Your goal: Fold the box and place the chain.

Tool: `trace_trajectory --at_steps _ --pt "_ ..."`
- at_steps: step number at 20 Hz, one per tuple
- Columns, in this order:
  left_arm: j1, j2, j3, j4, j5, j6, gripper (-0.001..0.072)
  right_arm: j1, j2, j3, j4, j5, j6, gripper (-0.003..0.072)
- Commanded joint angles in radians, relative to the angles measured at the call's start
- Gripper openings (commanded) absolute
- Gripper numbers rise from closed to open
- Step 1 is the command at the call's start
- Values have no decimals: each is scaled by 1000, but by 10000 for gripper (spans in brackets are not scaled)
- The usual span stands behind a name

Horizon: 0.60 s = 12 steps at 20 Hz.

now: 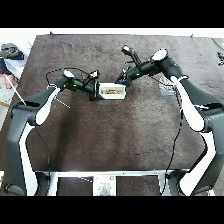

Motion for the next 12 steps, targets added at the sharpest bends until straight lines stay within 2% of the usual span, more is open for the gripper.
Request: trace_trajectory --at_steps 1,9,10,12 --pt "0 1 1 0 0 0 134 17 -1 1 -12 26 -76 223" --pt "0 1 1 0 0 0 134 28 -1 0 -74 7 -127 226" --pt "0 1 1 0 0 0 134 32 -1 0 -80 8 -138 297" --pt "0 1 1 0 0 0 134 35 -1 -2 -83 29 -180 304"
